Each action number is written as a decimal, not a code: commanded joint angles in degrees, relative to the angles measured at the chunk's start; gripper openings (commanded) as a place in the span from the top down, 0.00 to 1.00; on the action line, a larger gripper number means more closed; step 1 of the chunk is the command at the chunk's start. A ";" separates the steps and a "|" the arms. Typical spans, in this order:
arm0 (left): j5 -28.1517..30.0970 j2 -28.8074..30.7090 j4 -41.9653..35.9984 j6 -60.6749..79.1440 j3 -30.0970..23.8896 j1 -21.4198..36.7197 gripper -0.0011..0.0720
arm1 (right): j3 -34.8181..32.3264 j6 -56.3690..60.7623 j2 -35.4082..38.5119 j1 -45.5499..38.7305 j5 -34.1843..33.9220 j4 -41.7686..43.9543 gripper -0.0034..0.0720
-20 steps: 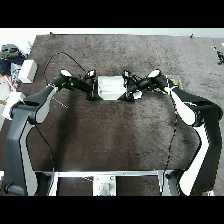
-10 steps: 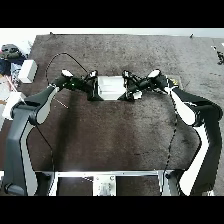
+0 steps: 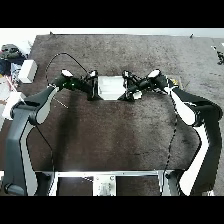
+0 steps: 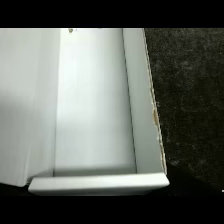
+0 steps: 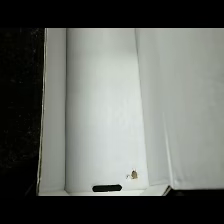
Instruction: Fold the box and place the chain.
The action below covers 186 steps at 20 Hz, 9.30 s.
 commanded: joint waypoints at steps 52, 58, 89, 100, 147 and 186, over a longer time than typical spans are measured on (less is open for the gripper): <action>-0.52 -0.04 0.02 0.04 0.00 -0.02 0.32 | 0.04 0.02 7.41 -4.24 7.50 -7.96 0.00; -0.44 -0.04 0.00 0.04 0.00 -0.02 0.32 | 0.04 6.58 11.50 -5.40 8.26 -1.51 0.35; -0.42 -0.04 -0.02 0.04 0.00 -0.02 0.32 | -0.55 6.38 6.51 -0.81 -7.52 1.75 0.94; -0.04 -0.04 -0.02 0.02 0.00 0.00 0.32 | -0.63 16.65 16.90 -1.62 8.39 -19.52 0.27; -0.07 -0.04 -0.02 -0.13 0.00 0.00 0.32 | -6.97 7.37 10.84 4.33 -7.58 -13.44 0.60; -0.04 -0.04 -0.02 -0.13 0.00 0.00 0.32 | -12.96 68.28 15.78 -7.15 -0.90 0.04 0.64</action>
